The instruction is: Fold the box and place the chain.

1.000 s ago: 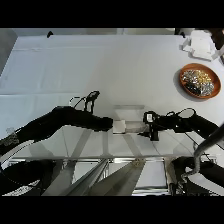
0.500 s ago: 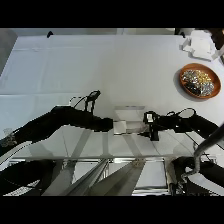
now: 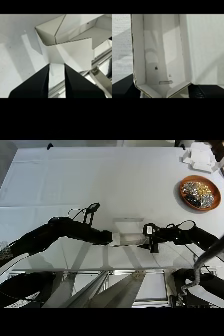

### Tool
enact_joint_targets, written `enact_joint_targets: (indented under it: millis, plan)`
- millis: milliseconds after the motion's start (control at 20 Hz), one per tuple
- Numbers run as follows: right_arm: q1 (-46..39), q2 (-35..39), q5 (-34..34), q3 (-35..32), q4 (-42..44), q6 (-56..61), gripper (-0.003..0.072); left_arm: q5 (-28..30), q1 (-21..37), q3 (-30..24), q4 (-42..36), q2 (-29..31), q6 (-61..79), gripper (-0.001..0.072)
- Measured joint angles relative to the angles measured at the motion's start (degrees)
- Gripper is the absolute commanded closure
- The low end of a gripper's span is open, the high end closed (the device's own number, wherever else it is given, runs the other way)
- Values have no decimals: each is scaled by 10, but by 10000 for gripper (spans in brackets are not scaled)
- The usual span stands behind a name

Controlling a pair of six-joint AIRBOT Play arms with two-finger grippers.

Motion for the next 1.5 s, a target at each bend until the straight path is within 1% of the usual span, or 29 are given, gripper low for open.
enact_joint_targets:
  millis: [350, 650, 950, 1250, 1500]
  plan:
    - [0, 0, 1, 0, 0, 0, 254, -22, -17, 2, 7, -5, -13, 497]
    - [0, 0, 1, 0, 0, 0, 254, -41, -44, 29, 49, -38, -66, 497]
    - [0, 0, 1, 0, 0, 0, 254, -46, -54, 47, 98, -49, -122, 497]
    - [0, 0, 1, 0, 0, 0, 254, -36, -70, 56, 155, -52, -183, 497]
    - [0, 0, 1, 0, 0, 0, 254, -8, -93, 102, 198, -87, -218, 496]
